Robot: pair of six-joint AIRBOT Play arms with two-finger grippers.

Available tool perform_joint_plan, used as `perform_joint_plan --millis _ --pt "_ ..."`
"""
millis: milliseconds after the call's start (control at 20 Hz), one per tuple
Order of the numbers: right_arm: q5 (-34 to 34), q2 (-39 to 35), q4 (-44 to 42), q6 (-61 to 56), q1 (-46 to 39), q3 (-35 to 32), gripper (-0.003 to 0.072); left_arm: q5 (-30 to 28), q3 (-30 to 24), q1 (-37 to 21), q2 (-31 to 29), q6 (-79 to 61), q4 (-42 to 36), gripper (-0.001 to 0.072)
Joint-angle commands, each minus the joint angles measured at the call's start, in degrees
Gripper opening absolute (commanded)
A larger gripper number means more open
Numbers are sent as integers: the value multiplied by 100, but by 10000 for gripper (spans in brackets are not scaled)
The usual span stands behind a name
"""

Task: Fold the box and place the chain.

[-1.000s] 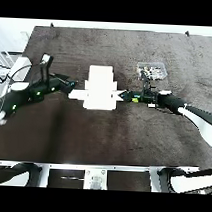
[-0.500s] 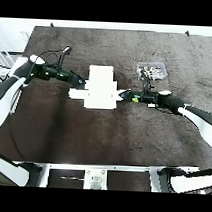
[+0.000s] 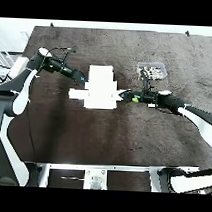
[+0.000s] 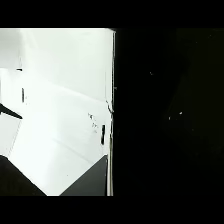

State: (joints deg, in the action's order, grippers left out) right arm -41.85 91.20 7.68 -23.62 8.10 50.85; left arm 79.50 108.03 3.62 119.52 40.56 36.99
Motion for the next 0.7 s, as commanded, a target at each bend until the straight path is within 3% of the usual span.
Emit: perform_joint_plan --millis 0,500,550,650 --pt "-20 2 2 33 7 -2 6 -205 304 24 249 125 13 588" --pt "-83 2 2 81 2 -2 6 -315 560 275 723 136 -87 586" --pt "-81 2 0 81 2 -2 6 -267 560 275 741 94 -138 571" --pt "-81 2 0 81 4 -2 6 -249 560 275 750 79 -144 473"
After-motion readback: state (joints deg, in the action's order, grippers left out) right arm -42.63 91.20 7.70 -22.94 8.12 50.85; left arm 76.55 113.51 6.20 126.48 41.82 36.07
